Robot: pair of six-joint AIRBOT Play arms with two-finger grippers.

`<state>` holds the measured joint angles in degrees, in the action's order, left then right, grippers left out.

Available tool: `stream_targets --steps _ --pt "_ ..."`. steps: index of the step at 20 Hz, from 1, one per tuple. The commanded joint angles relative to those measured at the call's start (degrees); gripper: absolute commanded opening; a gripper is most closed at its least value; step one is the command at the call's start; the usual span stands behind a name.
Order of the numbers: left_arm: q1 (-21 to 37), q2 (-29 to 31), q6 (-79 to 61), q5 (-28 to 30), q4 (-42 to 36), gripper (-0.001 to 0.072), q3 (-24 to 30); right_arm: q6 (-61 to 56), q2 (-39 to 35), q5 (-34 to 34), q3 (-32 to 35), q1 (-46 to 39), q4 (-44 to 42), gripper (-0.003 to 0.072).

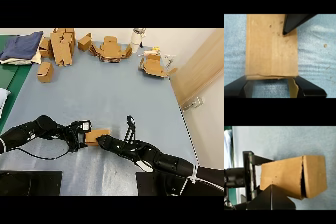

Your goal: Fold the box.

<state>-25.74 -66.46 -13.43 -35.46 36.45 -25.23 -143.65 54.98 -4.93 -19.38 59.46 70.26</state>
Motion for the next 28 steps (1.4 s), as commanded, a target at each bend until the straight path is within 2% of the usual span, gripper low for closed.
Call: stream_targets --steps 1,4,7,11,15,18,20,22,28 --pt "0.0 0.0 0.0 2.1 0.0 0.0253 0.0 -0.6 2.1 0.2 0.0 0.6 -0.2 0.0001" --pt "0.0 0.0 0.0 2.1 0.0 0.0253 0.0 -1.5 3.1 -0.3 0.0 0.6 -0.2 0.0001" --pt "0.0 0.0 0.0 2.1 0.0 0.0253 0.0 -1.4 0.7 -1.2 0.0 0.6 -0.1 0.0001" --pt "0.0 0.0 0.0 2.1 -0.2 0.0253 0.0 2.6 -8.0 -1.1 0.0 -0.2 2.0 0.0001" --pt "0.0 0.0 0.0 2.1 -0.5 0.0253 -0.1 8.2 -17.8 -0.4 0.0 -6.0 2.0 0.0001" --pt "0.0 0.2 3.2 2.1 -0.7 0.0252 -1.6 9.4 -21.9 5.3 0.0 -11.1 2.1 0.0001" --pt "0.1 1.1 9.4 2.1 -0.7 0.0252 -3.8 9.4 -22.6 9.5 0.0 -12.8 3.1 0.0001" --pt "0.1 1.8 13.4 2.3 -0.6 0.0252 -6.1 9.4 -22.5 11.0 0.0 -13.0 3.7 0.0001" --pt "0.5 2.1 22.0 9.0 -0.7 0.0252 -8.8 9.4 -22.4 13.2 0.1 -13.1 5.2 0.0001"
